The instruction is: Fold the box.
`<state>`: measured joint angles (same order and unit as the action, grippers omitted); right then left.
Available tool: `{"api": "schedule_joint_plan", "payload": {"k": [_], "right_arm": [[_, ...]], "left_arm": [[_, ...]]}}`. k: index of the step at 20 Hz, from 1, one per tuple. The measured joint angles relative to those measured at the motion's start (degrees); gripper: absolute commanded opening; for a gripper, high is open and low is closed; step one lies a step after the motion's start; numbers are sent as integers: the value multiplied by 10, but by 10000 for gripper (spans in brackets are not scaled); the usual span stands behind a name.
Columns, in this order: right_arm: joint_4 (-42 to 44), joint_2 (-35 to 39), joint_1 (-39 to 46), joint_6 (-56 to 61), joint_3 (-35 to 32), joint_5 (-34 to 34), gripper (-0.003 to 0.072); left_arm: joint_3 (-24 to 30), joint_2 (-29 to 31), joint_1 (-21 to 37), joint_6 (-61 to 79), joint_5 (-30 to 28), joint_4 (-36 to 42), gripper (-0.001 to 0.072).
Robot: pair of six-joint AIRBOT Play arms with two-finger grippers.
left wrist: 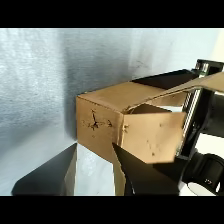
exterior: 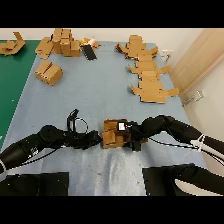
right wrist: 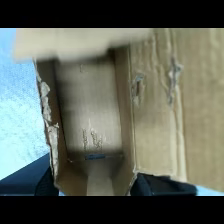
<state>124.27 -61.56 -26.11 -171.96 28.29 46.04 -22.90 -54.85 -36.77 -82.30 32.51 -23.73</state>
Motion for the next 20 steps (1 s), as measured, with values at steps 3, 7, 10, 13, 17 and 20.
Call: {"api": "schedule_joint_plan", "payload": {"k": [3,7,10,13,17,20], "right_arm": [[0,0,0,0,0,0,501],[0,0,0,0,0,0,501],[0,0,0,0,0,0,501],[0,0,0,0,0,0,501],[0,0,0,0,0,0,501],[0,0,0,0,0,-1,501]], "left_arm": [[-2,0,24,0,22,-7,351],[-17,0,35,2,49,-6,352],[-29,0,35,3,67,-5,351],[-34,-4,29,4,71,-7,352],[-36,-9,26,4,60,-6,353],[-37,-11,25,4,50,-5,373]]}}
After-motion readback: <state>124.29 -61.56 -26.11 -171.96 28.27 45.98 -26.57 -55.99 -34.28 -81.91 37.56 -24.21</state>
